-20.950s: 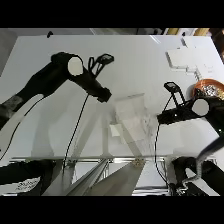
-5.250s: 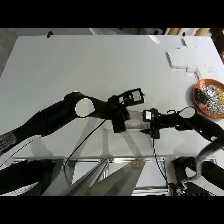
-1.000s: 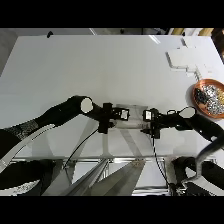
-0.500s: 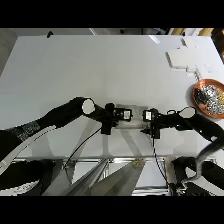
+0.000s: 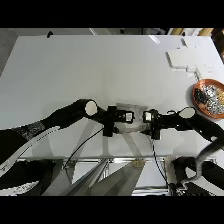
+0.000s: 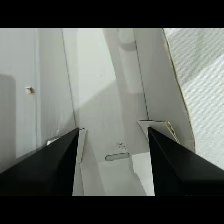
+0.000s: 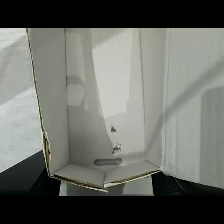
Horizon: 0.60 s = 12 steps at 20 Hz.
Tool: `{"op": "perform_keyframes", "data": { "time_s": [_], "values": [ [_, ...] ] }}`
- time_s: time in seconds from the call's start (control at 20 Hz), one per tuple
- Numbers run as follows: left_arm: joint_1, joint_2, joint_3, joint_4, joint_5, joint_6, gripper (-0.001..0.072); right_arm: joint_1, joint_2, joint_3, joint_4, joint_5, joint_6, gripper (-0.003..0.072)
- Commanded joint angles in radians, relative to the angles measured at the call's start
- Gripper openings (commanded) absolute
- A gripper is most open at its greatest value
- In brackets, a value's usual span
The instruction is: Fold the box and place the chain.
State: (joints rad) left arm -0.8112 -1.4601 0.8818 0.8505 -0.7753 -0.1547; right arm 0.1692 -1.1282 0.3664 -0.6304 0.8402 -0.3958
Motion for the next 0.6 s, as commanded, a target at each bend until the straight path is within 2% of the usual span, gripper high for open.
{"op": "perform_keyframes", "data": {
  "time_s": [0.0, 0.1, 0.2, 0.45, 0.55],
  "values": [
    [-0.001, 0.005, 0.000, -0.005, -0.016, -0.007, 0.0516, 0.000, 0.000, 0.001, 0.003, -0.006, 0.002, 0.0403],
    [0.001, 0.034, 0.000, 0.001, -0.055, -0.047, 0.0450, 0.000, 0.000, 0.001, 0.003, -0.006, 0.002, 0.0404],
    [0.013, 0.081, 0.000, 0.043, -0.078, -0.160, 0.0322, 0.000, 0.000, 0.001, 0.003, -0.006, 0.002, 0.0403],
    [0.082, 0.237, 0.000, 0.185, -0.156, -0.499, 0.0300, 0.000, 0.000, 0.001, 0.002, -0.006, 0.002, 0.0403],
    [0.126, 0.296, 0.000, 0.238, -0.204, -0.644, 0.0094, 0.000, 0.000, 0.001, 0.003, -0.006, 0.002, 0.0403]
  ]
}}
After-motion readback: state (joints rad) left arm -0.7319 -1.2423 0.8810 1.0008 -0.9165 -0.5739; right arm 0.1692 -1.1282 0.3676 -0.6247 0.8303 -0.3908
